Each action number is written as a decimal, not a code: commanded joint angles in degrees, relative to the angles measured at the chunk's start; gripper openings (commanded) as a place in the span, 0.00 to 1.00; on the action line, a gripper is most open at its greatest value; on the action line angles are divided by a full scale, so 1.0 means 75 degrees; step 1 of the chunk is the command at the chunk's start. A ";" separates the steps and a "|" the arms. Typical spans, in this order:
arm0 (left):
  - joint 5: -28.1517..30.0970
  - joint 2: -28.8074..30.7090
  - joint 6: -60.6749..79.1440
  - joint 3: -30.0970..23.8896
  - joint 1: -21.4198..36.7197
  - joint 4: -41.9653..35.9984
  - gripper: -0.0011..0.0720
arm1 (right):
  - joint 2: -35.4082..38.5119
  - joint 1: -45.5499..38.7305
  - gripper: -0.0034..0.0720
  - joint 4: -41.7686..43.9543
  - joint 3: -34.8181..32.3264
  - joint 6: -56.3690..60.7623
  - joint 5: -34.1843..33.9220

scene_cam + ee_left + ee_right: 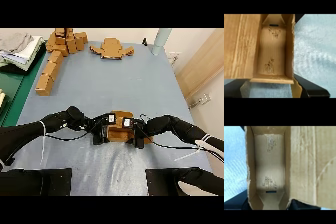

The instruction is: Fold the box.

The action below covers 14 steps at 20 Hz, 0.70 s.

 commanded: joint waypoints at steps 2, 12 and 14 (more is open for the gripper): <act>-0.0178 -0.0041 0.0041 -0.0006 -0.0131 0.0038 1.00 | 0.0000 -0.0003 0.69 0.0003 -0.0003 -0.0003 0.0000; -0.0219 -0.0041 -0.0388 -0.0050 -0.0224 0.0134 1.00 | 0.0003 -0.0003 0.69 0.0003 -0.0003 -0.0003 0.0003; -0.0207 -0.0041 -0.0388 -0.0050 -0.0224 0.0131 0.91 | 0.0000 -0.0003 0.69 0.0003 -0.0003 0.0000 0.0000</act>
